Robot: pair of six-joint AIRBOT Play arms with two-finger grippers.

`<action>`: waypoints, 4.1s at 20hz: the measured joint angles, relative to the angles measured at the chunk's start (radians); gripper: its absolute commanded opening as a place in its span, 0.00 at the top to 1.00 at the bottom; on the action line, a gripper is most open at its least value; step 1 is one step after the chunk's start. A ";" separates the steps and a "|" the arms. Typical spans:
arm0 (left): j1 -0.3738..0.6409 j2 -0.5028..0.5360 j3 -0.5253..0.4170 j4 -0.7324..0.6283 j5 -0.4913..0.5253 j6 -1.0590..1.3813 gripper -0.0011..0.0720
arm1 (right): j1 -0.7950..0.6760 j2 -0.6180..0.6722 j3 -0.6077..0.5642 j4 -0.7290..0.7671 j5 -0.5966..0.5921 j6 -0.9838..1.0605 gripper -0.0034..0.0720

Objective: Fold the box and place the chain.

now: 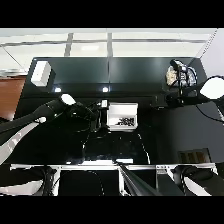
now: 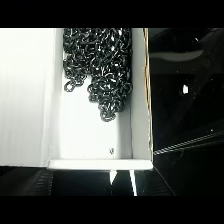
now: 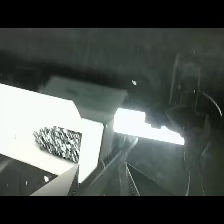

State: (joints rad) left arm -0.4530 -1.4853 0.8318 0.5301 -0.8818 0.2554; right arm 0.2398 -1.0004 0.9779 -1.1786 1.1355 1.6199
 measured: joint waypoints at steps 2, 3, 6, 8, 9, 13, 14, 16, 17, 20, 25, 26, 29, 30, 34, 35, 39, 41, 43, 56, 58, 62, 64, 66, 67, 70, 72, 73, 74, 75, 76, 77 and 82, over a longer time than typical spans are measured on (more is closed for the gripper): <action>-0.003 0.000 0.000 -0.007 0.003 0.001 0.52 | 0.000 -0.012 0.000 0.000 -0.061 0.000 0.04; -0.003 0.000 0.000 -0.009 0.005 0.002 0.52 | 0.000 -0.024 0.000 0.004 -0.105 0.000 0.04; -0.005 0.000 0.000 -0.014 0.008 0.004 0.52 | 0.000 -0.091 0.000 0.048 -0.236 -0.035 0.04; -0.005 0.000 0.000 -0.016 0.008 0.005 0.52 | 0.000 -0.159 0.000 0.127 -0.284 -0.138 0.04; -0.005 0.000 0.000 -0.016 0.009 0.006 0.52 | 0.000 -0.192 0.000 0.172 -0.285 -0.219 0.04; -0.005 0.000 0.000 -0.018 0.010 0.007 0.52 | 0.000 -0.260 0.007 0.295 -0.189 -0.700 0.04; -0.005 0.000 0.000 -0.018 0.010 0.007 0.52 | 0.000 -0.263 0.011 0.301 -0.150 -0.813 0.04; -0.005 0.000 0.000 -0.019 0.010 0.007 0.52 | 0.000 -0.266 0.013 0.315 -0.069 -0.993 0.04; -0.005 0.000 0.000 -0.018 0.010 0.007 0.52 | 0.001 -0.266 0.011 0.327 -0.039 -1.061 0.04; -0.005 0.000 0.000 -0.018 0.010 0.007 0.52 | 0.023 -0.267 -0.017 0.354 -0.011 -1.202 0.05; -0.006 0.000 0.000 -0.016 0.010 0.007 0.52 | 0.068 -0.267 -0.052 0.372 -0.034 -1.338 0.05; -0.006 0.000 0.000 -0.016 0.010 0.007 0.52 | 0.072 -0.267 -0.055 0.376 -0.038 -1.353 0.10; -0.006 0.000 0.000 -0.015 0.010 0.006 0.52 | 0.082 -0.267 -0.060 0.373 -0.042 -1.382 0.56; -0.007 0.000 0.000 -0.016 0.013 0.003 0.52 | 0.083 -0.267 -0.060 0.369 -0.036 -1.386 0.65; -0.008 0.000 0.000 -0.015 0.015 0.004 0.52 | 0.086 -0.267 -0.062 0.363 -0.035 -1.400 0.64; -0.008 0.000 0.000 -0.015 0.014 0.004 0.52 | 0.086 -0.267 -0.062 0.363 -0.034 -1.400 0.64; -0.009 0.000 0.000 -0.011 0.008 0.006 0.52 | 0.090 -0.267 -0.061 0.361 -0.026 -1.400 0.79; -0.009 0.000 0.000 -0.010 0.009 0.006 0.52 | 0.096 -0.267 -0.062 0.359 -0.024 -1.400 0.79; -0.008 0.000 0.000 -0.009 0.009 0.006 0.52 | 0.103 -0.267 -0.062 0.357 -0.021 -1.398 0.79; -0.009 0.000 0.000 -0.012 0.009 0.008 0.52 | 0.123 -0.268 -0.068 0.337 -0.012 -1.374 0.54; -0.009 0.000 0.000 -0.012 0.010 0.007 0.52 | 0.123 -0.268 -0.075 0.336 -0.014 -1.369 0.54; -0.009 0.000 0.000 -0.011 0.010 0.008 0.52 | 0.123 -0.268 -0.092 0.333 -0.013 -1.365 0.54; -0.009 0.000 0.000 -0.011 0.008 0.008 0.52 | 0.123 -0.266 -0.096 0.332 -0.005 -1.361 0.54; -0.010 0.000 0.000 -0.012 0.007 0.008 0.52 | 0.122 -0.253 -0.098 0.326 0.005 -1.347 0.54; -0.009 0.000 0.000 -0.011 0.007 0.006 0.52 | 0.121 -0.240 -0.099 0.324 0.016 -1.329 0.54; -0.009 0.000 0.000 -0.012 0.012 0.004 0.52 | 0.112 -0.184 -0.099 0.328 0.027 -1.252 0.54; -0.009 0.000 0.000 -0.011 0.012 0.004 0.52 | 0.098 -0.143 -0.099 0.330 0.042 -1.158 0.67; -0.009 0.000 0.000 -0.012 0.012 0.004 0.52 | 0.093 -0.130 -0.099 0.331 0.052 -1.098 0.92; -0.009 0.000 0.000 -0.012 0.011 0.005 0.52 | 0.088 -0.121 -0.101 0.333 0.065 -1.023 0.93; -0.009 0.000 0.000 -0.012 0.011 0.005 0.52 | 0.084 -0.114 -0.106 0.337 0.067 -0.930 0.93; -0.009 0.000 0.000 -0.012 0.011 0.005 0.52 | 0.081 -0.109 -0.115 0.340 0.066 -0.850 0.93; -0.009 0.000 0.000 -0.012 0.011 0.005 0.52 | 0.079 -0.105 -0.130 0.357 0.058 -0.776 0.93; -0.009 0.000 0.000 -0.011 0.011 0.006 0.52 | 0.076 -0.118 -0.234 0.515 -0.106 -0.609 0.93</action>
State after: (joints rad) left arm -0.4618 -1.4853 0.8322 0.5186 -0.8711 0.2619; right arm 0.3153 -1.1183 0.7437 -0.6636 1.0290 1.0111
